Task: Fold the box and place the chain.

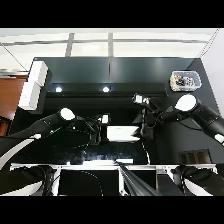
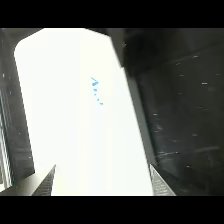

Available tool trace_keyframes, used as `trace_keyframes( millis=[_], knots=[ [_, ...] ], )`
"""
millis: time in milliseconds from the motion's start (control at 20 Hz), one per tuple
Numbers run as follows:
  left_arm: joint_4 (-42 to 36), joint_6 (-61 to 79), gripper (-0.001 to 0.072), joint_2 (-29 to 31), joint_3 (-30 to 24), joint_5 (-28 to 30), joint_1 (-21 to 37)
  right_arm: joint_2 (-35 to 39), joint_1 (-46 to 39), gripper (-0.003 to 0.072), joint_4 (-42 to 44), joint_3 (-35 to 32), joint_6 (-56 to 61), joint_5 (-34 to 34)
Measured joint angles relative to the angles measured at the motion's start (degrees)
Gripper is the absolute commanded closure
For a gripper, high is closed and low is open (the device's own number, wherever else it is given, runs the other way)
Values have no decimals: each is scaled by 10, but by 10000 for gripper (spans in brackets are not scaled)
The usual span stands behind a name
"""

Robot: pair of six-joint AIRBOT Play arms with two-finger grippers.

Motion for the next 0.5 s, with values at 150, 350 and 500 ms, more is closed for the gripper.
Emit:
trace_keyframes(
  millis=[150, 350, 500],
  knots=[
    [0, 0, 241, 0, 0, 0, 0, 5, 25, 22, -7, -12, -13, -33],
    [0, 0, 241, 0, 0, 0, 0, 8, 38, 198, -12, -17, -31, -53],
    [0, 0, 241, 0, 0, 0, 0, 9, 41, 198, -13, -18, -41, -56]
  ],
)
